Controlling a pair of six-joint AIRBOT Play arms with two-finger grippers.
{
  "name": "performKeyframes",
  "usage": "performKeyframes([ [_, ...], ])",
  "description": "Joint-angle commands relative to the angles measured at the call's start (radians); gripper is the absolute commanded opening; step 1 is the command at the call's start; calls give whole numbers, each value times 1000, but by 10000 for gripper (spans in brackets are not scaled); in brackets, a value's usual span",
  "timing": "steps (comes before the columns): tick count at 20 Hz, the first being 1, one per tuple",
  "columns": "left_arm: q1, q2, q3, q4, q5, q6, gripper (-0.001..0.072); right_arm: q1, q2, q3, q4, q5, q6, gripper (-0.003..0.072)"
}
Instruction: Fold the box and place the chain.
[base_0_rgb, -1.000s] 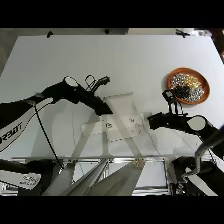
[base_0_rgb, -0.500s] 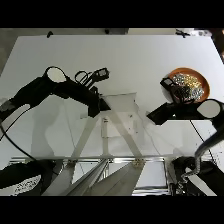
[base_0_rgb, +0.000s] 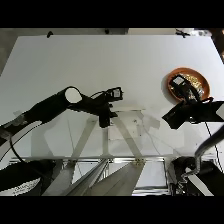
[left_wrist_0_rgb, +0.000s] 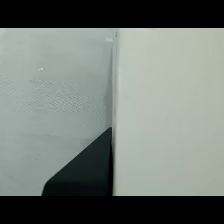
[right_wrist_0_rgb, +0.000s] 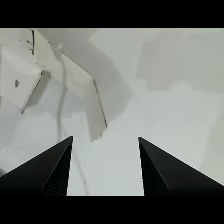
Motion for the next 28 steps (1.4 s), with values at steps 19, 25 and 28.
performKeyframes([
  [19,-14,-118,-22,-33,126,179,5,0,-8,2,35,19,-256,455],
  [25,-14,-118,-22,-35,70,178,5,0,-8,2,57,45,-317,455],
  [28,-12,-118,-22,-144,79,249,5,0,-8,2,57,49,-344,456],
])
